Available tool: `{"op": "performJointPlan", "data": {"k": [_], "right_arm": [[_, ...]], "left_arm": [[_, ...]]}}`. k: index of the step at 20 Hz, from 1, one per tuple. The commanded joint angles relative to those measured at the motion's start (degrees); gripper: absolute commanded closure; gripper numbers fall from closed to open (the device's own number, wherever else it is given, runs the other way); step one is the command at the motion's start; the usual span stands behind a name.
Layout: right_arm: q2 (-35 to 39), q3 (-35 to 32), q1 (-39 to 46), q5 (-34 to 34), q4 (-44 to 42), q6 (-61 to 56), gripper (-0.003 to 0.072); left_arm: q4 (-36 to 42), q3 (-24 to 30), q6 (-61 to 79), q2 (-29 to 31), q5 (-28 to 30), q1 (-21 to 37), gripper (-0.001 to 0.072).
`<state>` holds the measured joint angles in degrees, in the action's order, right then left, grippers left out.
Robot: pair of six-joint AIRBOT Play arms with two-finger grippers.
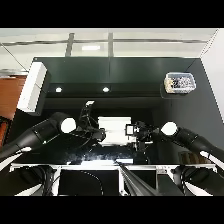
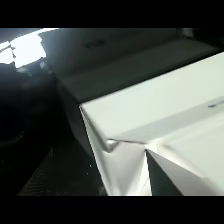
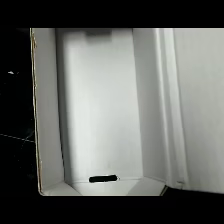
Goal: Fold the box and place the chain.
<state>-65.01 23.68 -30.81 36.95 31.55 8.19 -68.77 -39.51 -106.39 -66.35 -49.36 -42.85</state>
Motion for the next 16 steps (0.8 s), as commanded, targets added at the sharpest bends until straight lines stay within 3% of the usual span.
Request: {"op": "performJointPlan", "data": {"k": [1,3,4,5,7,11,16], "right_arm": [[0.0,0.0,0.0,0.0,0.0,0.0,0.045],[0.0,0.0,0.0,0.0,0.0,0.0,0.045],[0.0,0.0,0.0,0.0,0.0,0.0,0.045],[0.0,0.0,0.0,0.0,0.0,0.0,0.045],[0.0,0.0,0.0,0.0,0.0,0.0,0.045],[0.0,0.0,0.0,0.0,0.0,0.0,0.045],[0.0,0.0,0.0,0.1,0.0,0.0,0.045]], "left_arm": [[-11.7,-6.0,-16.3,-3.7,-7.3,-5.7,0.004],[-13.8,-8.6,-20.0,-6.3,-10.4,-7.1,0.0071],[-12.8,-9.4,-20.7,-7.4,-11.2,-7.6,0.0188],[-12.8,-10.1,-22.1,-8.3,-11.6,-8.1,0.0233],[-13.3,-10.8,-25.7,-9.1,-11.8,-9.0,0.0233],[-14.6,-10.9,-29.2,-9.2,-11.1,-9.2,0.0442],[-15.5,-10.9,-35.3,-9.2,-11.1,-9.2,0.044]]}}
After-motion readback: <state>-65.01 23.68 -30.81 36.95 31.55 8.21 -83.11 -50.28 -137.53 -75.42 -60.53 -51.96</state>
